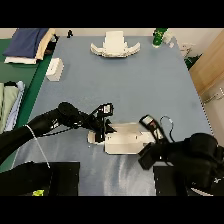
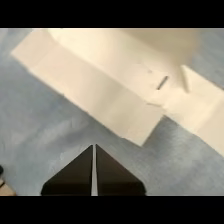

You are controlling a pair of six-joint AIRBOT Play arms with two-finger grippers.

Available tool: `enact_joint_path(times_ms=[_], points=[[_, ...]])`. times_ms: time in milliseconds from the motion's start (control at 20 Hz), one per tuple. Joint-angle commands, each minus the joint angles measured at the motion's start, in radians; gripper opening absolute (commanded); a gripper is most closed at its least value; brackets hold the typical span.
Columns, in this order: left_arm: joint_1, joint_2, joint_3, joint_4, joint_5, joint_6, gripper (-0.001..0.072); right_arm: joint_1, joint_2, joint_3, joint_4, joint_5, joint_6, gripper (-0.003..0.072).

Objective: Fold the box.

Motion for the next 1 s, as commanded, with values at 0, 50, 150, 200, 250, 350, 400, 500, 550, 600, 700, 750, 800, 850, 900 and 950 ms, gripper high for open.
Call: enact_joint_path(times_ms=[0, 50, 150, 200, 250, 350, 400, 500, 550, 600, 700, 750, 800, 850, 900, 950], points=[[0.000, 0.000, 0.001, 0.001, 0.000, 0.000, 0.0013, 0.224, -0.018, -0.007, -0.172, -0.016, -0.150, 0.0474], [0.000, 0.000, 0.001, 0.001, 0.002, 0.000, 0.0013, 0.245, -0.050, -0.007, -0.274, -0.012, -0.163, 0.0594], [-0.001, 0.000, 0.001, 0.001, 0.000, 0.000, 0.0013, 0.245, -0.129, -0.007, -0.418, 0.003, -0.202, 0.0592], [-0.001, 0.000, 0.001, 0.001, 0.000, 0.000, 0.0013, 0.245, -0.176, -0.007, -0.468, 0.016, -0.215, 0.0591], [-0.001, 0.000, 0.001, 0.001, 0.000, 0.000, 0.0013, 0.246, -0.219, -0.007, -0.494, 0.033, -0.216, 0.0578], [-0.001, 0.000, 0.001, 0.001, 0.001, 0.000, 0.0013, 0.245, -0.298, -0.006, -0.521, 0.095, -0.216, 0.0578], [-0.001, 0.000, 0.001, 0.001, 0.000, 0.000, 0.0013, 0.245, -0.327, -0.006, -0.526, 0.139, -0.214, 0.0578], [-0.001, 0.000, 0.001, 0.001, 0.000, 0.000, 0.0013, 0.245, -0.358, -0.006, -0.536, 0.206, -0.188, 0.0543], [-0.001, 0.000, 0.001, 0.001, 0.000, 0.000, 0.0013, 0.243, -0.360, -0.006, -0.560, 0.212, -0.134, 0.0500], [-0.001, 0.000, 0.001, 0.001, 0.000, 0.000, 0.0013, 0.243, -0.355, -0.006, -0.595, 0.211, -0.055, 0.0500], [-0.001, 0.000, 0.001, 0.001, 0.001, 0.000, 0.0013, 0.229, -0.341, -0.006, -0.680, 0.211, 0.095, 0.0501], [-0.001, 0.000, 0.001, 0.001, 0.000, 0.000, 0.0013, 0.224, -0.332, -0.006, -0.718, 0.211, 0.169, 0.0503], [-0.001, 0.000, 0.001, 0.001, 0.000, 0.000, 0.0013, 0.225, -0.322, -0.006, -0.745, 0.208, 0.236, 0.0503], [-0.001, 0.000, 0.001, 0.001, 0.000, 0.000, 0.0013, 0.225, -0.311, -0.006, -0.747, 0.201, 0.266, 0.0519], [-0.001, 0.000, 0.001, 0.001, 0.000, 0.000, 0.0013, 0.225, -0.298, -0.006, -0.743, 0.180, 0.268, 0.0534], [-0.001, 0.000, 0.001, 0.001, 0.000, 0.000, 0.0013, 0.225, -0.283, -0.006, -0.737, 0.157, 0.268, 0.0583]])
